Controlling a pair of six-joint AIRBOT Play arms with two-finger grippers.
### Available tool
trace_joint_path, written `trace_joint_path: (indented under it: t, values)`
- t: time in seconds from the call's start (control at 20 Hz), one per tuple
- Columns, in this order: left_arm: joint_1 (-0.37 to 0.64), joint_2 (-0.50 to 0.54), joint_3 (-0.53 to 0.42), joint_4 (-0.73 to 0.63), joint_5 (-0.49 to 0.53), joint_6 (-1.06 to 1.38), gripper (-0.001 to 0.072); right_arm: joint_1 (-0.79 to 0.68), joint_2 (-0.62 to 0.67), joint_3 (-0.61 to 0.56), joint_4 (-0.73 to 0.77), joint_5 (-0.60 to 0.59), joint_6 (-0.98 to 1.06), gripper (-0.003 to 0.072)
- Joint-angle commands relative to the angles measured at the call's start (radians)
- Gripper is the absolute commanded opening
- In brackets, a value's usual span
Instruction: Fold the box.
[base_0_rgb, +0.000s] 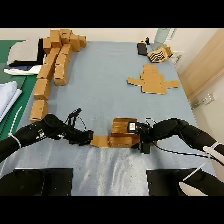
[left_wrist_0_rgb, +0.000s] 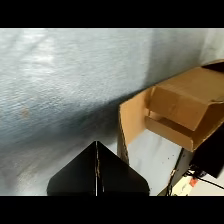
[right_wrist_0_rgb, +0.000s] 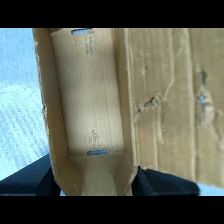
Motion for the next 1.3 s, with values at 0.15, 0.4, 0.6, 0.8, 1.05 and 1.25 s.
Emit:
trace_joint_path:
  t: [0.15,0.4,0.6,0.8,1.05,1.25]
  values:
    - [-0.040,-0.004,0.005,-0.151,0.004,0.100,0.0015,0.000,0.000,0.000,0.000,0.000,0.000,0.0511]
    - [-0.140,-0.011,0.010,-0.162,0.055,0.096,0.0015,0.000,0.000,0.000,0.000,0.000,0.000,0.0512]
    - [-0.142,-0.014,0.050,-0.159,0.045,0.104,0.0016,0.000,0.000,0.000,0.000,0.000,0.000,0.0511]
    - [-0.139,-0.014,0.099,-0.124,0.027,0.098,0.0030,0.000,0.000,0.000,0.000,0.000,0.000,0.0511]
    - [-0.137,-0.014,0.102,-0.117,0.026,0.093,0.0386,0.000,0.000,0.000,0.000,0.000,0.000,0.0511]
    - [-0.137,-0.014,0.106,-0.117,-0.011,0.073,0.0388,0.000,0.000,0.000,0.000,0.000,0.000,0.0511]
